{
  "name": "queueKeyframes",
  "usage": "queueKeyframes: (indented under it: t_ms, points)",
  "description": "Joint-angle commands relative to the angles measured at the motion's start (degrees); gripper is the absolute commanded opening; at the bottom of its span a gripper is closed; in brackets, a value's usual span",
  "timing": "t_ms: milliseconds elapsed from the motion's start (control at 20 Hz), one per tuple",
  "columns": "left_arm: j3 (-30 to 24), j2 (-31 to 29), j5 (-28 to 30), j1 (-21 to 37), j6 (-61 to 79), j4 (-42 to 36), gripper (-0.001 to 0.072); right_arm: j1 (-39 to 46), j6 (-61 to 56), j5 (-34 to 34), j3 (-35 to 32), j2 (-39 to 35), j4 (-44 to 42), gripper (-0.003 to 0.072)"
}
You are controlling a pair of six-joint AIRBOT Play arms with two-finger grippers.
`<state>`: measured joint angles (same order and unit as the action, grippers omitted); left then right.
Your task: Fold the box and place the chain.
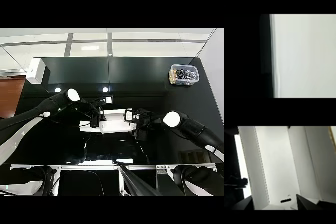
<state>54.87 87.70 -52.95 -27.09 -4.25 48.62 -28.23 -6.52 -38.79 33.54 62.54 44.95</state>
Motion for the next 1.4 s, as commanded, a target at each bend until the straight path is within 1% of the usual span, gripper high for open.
queueKeyframes:
  t_ms: [0,100,350,500,600,650,750,850,1150,1250,1350]
  points:
    - [0.0,0.0,0.0,0.0,0.1,0.0,0.0025,0.5,4.3,1.2,0.2,-0.3,-0.4,0.0592]
    - [0.0,0.0,0.0,0.0,0.1,0.0,0.0025,0.5,8.7,0.0,0.5,-0.3,-0.6,0.0592]
    - [0.1,0.0,0.0,0.0,0.1,0.0,0.0025,4.8,9.3,0.9,0.9,-0.2,-2.4,0.0592]
    - [0.3,0.0,-0.5,0.0,0.1,0.0,0.0025,6.3,18.3,1.3,0.9,0.6,-10.1,0.0592]
    - [0.5,0.0,-1.3,0.0,0.1,0.0,0.0026,7.4,18.8,3.1,0.9,1.4,-11.8,0.0592]
    - [0.5,0.0,-1.3,0.0,0.1,0.0,0.0025,8.2,18.8,3.0,0.9,1.9,-12.0,0.0592]
    - [0.5,0.0,-1.3,0.0,0.1,0.0,0.0026,8.8,18.8,2.1,0.9,2.8,-12.4,0.0592]
    - [0.6,0.0,-1.3,0.0,0.1,0.0,0.0026,8.8,20.7,-0.9,0.9,3.9,-15.2,0.0592]
    - [1.4,0.0,-1.2,0.0,0.1,0.2,0.0025,8.8,25.2,-1.4,0.9,5.0,-20.1,0.0592]
    - [1.6,0.0,-1.2,0.0,0.1,0.8,0.0025,8.7,25.3,-4.8,0.9,5.4,-21.1,0.0592]
    - [1.6,0.0,-1.2,0.0,0.1,0.9,0.0025,8.1,25.4,-6.0,0.6,6.1,-20.7,0.0592]
